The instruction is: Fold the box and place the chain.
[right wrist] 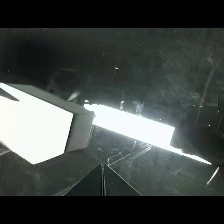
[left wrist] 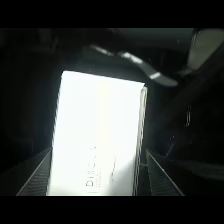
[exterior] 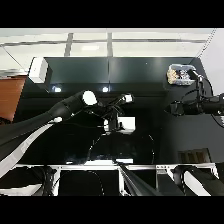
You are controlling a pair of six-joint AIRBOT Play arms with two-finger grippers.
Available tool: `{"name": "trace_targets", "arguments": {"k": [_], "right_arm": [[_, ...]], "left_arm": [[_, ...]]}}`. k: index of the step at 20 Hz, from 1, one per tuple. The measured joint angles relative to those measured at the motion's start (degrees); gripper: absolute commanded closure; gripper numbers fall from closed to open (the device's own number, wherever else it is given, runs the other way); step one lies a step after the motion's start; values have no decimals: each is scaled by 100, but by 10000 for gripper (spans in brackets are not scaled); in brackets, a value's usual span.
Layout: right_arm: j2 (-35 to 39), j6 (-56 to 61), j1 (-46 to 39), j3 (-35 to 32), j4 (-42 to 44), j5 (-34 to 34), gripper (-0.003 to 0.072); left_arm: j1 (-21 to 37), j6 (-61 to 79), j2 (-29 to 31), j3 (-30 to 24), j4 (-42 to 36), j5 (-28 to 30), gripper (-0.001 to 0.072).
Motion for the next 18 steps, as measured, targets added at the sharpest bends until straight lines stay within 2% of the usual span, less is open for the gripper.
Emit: {"name": "trace_targets", "arguments": {"k": [5, 10, 11, 12, 13, 14, 15, 18], "right_arm": [[0, 0, -2, 0, 0, -15, 670], [0, 2, -2, 0, 0, -52, 670], [0, 2, -2, -2, 0, -55, 670], [0, 2, -2, 0, 0, -61, 670], [0, 2, -2, 0, 0, -66, 670], [0, 2, 0, 0, 0, -66, 670], [0, 2, -2, 0, 0, -70, 670], [0, 2, -2, 0, 0, -70, 670]], "left_arm": [[-258, -809, -37, 199, 931, -46, -3], [-531, -1561, -396, 730, 1880, -437, 5], [-590, -1696, -474, 859, 2098, -538, 38], [-638, -1827, -538, 986, 2312, -660, 140], [-671, -1939, -584, 1095, 2511, -756, 303], [-688, -2057, -619, 1213, 2653, -855, 403], [-688, -2162, -640, 1327, 2767, -966, 435], [-566, -2599, -623, 1679, 2940, -1314, 434]]}}
